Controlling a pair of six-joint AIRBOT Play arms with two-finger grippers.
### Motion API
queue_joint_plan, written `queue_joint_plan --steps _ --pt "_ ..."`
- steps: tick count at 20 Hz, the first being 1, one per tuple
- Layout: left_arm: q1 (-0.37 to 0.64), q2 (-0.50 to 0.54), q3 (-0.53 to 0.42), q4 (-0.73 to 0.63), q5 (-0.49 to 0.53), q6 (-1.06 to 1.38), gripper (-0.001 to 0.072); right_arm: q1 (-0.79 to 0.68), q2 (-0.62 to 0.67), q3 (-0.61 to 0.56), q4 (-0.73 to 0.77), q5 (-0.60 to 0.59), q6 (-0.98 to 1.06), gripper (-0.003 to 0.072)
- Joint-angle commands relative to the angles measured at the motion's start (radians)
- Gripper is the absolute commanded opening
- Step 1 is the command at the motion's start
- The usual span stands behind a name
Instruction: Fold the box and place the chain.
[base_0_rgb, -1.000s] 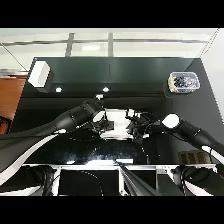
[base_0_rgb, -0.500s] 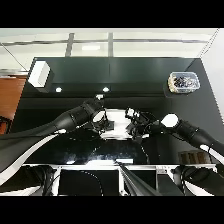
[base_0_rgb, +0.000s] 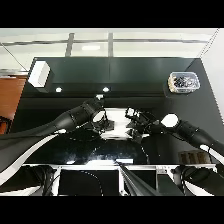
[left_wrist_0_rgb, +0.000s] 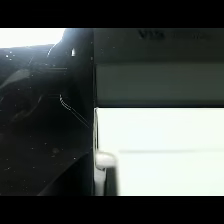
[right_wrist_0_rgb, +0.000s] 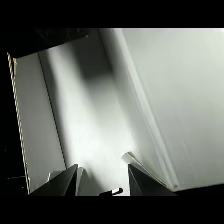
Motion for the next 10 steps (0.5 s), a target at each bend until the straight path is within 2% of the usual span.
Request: queue_joint_plan --steps 1,2,3,4,5,8,10 --pt "0.0 0.0 0.0 0.001 -0.001 0.001 0.0027 0.0 -0.001 0.0 -0.004 -0.005 0.0 0.038" --pt "0.0 0.0 0.0 0.001 -0.001 0.001 0.0028 0.0 -0.001 0.0 -0.011 -0.004 0.0 0.0174" --pt "0.0 0.0 0.0 0.001 -0.001 0.001 0.0028 -0.001 0.0 0.0 -0.016 -0.005 0.0 0.0129" --pt "0.0 0.0 0.0 0.001 -0.001 0.001 0.0028 -0.003 0.001 0.0 -0.018 -0.007 0.0 0.0127" --pt "0.0 0.0 0.0 0.001 0.0 0.001 0.0028 -0.01 0.009 0.0 -0.018 -0.003 0.001 0.001" --pt "0.0 0.0 0.0 0.001 -0.001 0.001 0.0028 -0.077 0.08 0.003 -0.068 0.038 0.155 0.0012" --pt "0.0 0.0 0.0 0.0 -0.002 0.001 0.0028 -0.161 0.163 0.017 -0.205 0.154 0.323 0.0012"
